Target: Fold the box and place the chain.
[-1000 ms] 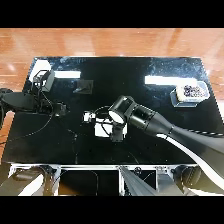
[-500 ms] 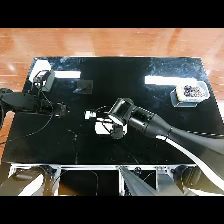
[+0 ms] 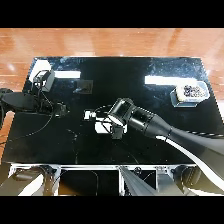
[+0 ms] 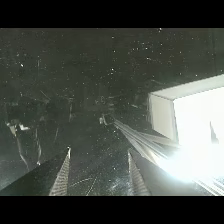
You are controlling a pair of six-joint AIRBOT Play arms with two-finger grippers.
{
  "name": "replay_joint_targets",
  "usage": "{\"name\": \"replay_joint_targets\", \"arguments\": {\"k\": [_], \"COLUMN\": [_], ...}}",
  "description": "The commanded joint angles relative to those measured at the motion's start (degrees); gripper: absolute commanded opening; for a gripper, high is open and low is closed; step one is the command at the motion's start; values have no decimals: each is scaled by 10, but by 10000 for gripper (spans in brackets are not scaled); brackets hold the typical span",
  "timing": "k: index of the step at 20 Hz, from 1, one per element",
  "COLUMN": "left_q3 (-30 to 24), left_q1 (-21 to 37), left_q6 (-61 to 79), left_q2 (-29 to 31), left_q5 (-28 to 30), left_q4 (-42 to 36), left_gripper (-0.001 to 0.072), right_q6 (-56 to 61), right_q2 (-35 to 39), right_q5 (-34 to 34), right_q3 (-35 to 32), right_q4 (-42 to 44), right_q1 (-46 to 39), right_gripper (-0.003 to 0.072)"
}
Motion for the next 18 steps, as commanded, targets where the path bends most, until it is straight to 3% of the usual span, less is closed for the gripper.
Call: {"name": "replay_joint_targets", "arguments": {"k": [1,10,11,12,18], "left_q3": [0,0,0,0,0], "left_q1": [0,0,0,0,0], "left_q6": [0,0,0,0,0], "left_q2": [0,0,0,0,0], "left_q5": [0,0,0,0,0], "left_q4": [0,0,0,0,0], "left_gripper": [467,466,466,466,466], "right_q6": [0,0,0,0,0], "right_q2": [0,10,10,11,11], "right_q5": [12,32,33,33,33], "right_q3": [0,15,17,17,17], "right_q4": [2,0,0,0,0], "right_q1": [0,0,0,0,0], "right_gripper": [195,183,92,70,69]}}
